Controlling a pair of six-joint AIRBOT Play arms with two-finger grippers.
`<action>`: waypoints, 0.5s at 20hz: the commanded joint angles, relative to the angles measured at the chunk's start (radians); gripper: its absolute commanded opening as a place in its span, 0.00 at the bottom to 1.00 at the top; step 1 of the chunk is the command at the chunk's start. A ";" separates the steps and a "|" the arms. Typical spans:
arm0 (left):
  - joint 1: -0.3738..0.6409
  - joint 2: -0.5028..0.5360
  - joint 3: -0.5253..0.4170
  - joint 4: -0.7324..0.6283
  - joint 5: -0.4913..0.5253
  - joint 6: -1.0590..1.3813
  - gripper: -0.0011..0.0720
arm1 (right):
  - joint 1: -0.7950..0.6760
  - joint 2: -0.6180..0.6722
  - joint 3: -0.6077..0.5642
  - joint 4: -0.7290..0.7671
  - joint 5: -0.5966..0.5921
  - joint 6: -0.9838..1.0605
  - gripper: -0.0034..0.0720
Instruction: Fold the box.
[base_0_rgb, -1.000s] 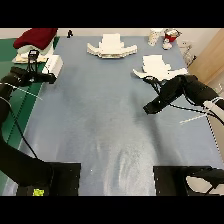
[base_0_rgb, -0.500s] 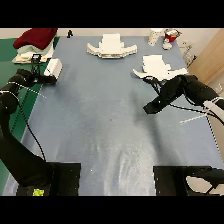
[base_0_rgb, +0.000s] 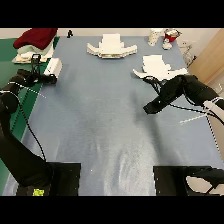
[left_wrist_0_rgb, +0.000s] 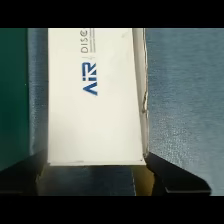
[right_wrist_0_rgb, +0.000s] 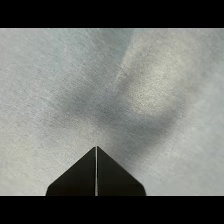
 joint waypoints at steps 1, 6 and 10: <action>0.002 0.000 0.001 0.002 -0.003 -0.004 0.97 | 0.000 0.000 0.001 0.000 0.000 0.000 0.05; 0.018 0.042 0.002 0.010 -0.045 -0.004 0.97 | 0.000 0.000 0.001 0.000 0.000 0.000 0.05; 0.054 0.123 0.002 0.032 -0.192 -0.006 0.97 | 0.000 0.000 0.001 0.000 0.000 0.000 0.05</action>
